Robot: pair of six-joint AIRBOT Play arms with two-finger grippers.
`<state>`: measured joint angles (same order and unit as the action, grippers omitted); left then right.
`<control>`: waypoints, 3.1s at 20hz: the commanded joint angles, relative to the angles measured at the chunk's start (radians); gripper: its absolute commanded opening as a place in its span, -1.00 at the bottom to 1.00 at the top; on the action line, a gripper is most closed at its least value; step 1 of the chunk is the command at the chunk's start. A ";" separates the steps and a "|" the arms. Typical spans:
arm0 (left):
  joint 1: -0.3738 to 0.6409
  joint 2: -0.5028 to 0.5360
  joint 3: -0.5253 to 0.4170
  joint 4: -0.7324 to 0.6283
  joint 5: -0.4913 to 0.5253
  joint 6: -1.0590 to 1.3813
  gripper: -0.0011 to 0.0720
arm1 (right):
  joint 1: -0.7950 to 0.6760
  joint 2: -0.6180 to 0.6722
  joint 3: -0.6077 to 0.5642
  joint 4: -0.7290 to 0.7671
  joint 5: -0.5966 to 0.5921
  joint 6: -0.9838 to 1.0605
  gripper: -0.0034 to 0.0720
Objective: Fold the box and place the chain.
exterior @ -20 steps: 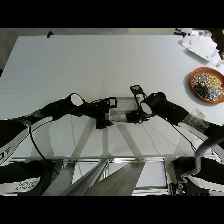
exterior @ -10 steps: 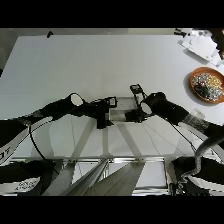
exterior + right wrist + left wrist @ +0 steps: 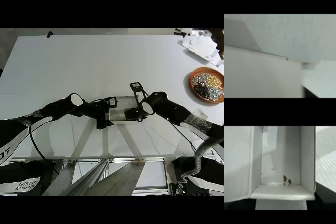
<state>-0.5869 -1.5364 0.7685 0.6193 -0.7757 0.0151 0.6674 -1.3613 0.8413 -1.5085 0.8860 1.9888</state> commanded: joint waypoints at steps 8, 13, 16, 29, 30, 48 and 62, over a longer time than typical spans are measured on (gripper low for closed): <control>0.000 0.000 0.000 0.002 0.001 0.003 -0.06 | -0.009 -0.002 0.001 -0.025 0.027 0.000 -0.13; -0.001 0.000 0.000 0.002 0.001 0.003 -0.06 | -0.009 0.057 0.001 -0.027 0.046 -0.064 0.38; 0.000 0.000 0.000 0.002 0.000 0.003 -0.06 | -0.027 0.130 0.001 -0.061 0.097 -0.087 0.38; 0.000 0.000 0.000 0.002 0.000 0.003 -0.06 | -1.045 0.264 0.034 -0.032 -0.179 -0.543 0.26; -0.001 0.000 0.000 0.002 0.001 0.003 -0.06 | -1.129 0.224 0.051 -0.029 -0.221 -0.554 0.26; 0.000 0.000 0.000 0.002 0.000 0.003 -0.06 | -1.204 -0.215 0.268 0.076 -0.130 -0.687 -0.18; 0.000 0.000 0.000 0.002 0.001 0.003 -0.06 | -1.204 -0.039 0.268 0.102 -0.076 -0.689 -0.89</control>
<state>-0.5873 -1.5364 0.7685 0.6212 -0.7750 0.0174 -0.5373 -1.4673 1.1080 -1.4281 0.7990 1.3010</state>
